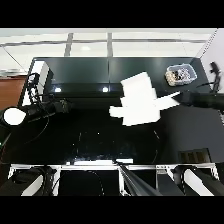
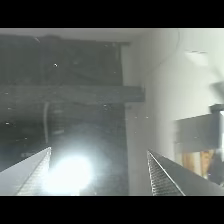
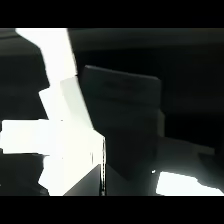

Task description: Fold the box and place the chain.

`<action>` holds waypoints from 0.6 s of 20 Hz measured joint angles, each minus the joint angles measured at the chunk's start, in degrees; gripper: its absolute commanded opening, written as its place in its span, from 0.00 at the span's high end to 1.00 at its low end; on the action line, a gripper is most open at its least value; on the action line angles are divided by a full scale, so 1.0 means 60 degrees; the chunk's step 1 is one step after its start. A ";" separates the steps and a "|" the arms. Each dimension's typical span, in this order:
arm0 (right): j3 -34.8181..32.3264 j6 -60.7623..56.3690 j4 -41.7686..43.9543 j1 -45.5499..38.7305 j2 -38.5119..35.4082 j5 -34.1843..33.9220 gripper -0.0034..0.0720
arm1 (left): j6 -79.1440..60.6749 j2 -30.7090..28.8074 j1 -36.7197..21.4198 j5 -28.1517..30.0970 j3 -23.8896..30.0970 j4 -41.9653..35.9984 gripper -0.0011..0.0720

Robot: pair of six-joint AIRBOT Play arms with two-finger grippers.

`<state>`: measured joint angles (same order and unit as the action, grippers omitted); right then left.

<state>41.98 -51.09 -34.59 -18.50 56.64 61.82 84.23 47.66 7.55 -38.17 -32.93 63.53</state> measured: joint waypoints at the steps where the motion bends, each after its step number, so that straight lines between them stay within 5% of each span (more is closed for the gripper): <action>1: -0.0423 -0.0040 0.0331 0.0430 -0.0113 -0.0568 0.93 | -0.0004 0.0007 0.0000 -0.0047 0.0000 -0.0040 0.02; 6: -0.2011 -0.0142 0.1450 0.2350 -0.0342 -0.3286 0.93 | -0.0047 0.0022 0.0004 -0.0120 0.0000 -0.0328 0.02; 12: -0.2561 -0.0175 0.1734 0.3588 -0.0386 -0.4437 0.93 | -0.0521 0.0780 0.0772 -0.0091 -0.0342 -0.0739 0.03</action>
<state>26.61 -52.14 -24.18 3.03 54.33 35.20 81.10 52.34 12.19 -38.72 -34.98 59.09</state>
